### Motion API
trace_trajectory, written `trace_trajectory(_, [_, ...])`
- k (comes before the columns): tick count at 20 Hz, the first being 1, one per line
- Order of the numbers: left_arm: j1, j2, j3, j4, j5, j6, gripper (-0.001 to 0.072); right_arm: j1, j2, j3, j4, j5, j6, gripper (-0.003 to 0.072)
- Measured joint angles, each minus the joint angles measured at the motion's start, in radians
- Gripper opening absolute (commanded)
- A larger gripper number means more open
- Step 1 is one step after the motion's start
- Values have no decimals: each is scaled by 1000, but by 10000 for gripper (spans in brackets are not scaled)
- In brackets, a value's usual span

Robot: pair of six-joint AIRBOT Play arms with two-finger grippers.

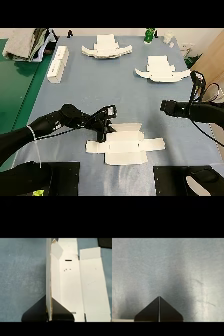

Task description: Fold the box.

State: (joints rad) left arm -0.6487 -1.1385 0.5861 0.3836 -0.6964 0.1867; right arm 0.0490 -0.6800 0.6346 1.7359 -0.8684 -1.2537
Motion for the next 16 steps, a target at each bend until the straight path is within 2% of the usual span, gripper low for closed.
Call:
trace_trajectory(4, [0,17,6,1,-8,-10,13,0,0,-4,7,0,0,8])
trace_trajectory(10, [0,145,-11,4,60,40,13,0,0,-4,14,-2,-2,4])
trace_trajectory(16, [-68,165,-86,10,210,102,13,12,0,-4,21,-3,-2,3])
